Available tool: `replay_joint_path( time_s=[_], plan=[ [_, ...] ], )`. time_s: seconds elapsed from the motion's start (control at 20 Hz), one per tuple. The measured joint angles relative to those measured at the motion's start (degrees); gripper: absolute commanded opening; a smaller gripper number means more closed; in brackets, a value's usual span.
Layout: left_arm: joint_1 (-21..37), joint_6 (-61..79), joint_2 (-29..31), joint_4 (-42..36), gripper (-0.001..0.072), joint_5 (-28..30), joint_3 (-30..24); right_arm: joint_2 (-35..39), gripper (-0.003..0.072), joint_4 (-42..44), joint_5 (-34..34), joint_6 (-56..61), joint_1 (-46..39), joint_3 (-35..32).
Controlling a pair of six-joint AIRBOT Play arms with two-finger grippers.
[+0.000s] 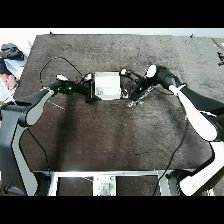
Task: Fold the box and place the chain.
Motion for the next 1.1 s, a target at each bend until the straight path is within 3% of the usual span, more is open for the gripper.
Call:
replay_joint_path(
  time_s=[0.4,0.65,1.1],
  plan=[
    [0.0,0.0,0.0,0.0,0.0471,0.0,0.0,12.8,0.0014,4.7,-1.4,-0.5,0.4,0.0],
    [0.0,0.0,0.0,0.0,0.0471,0.0,0.0,19.6,0.0013,5.5,-8.3,-1.5,2.8,0.1],
    [0.0,0.0,0.0,0.0,0.0471,0.0,0.0,21.3,0.0013,6.2,-20.3,-2.8,7.9,3.4]
  ],
)
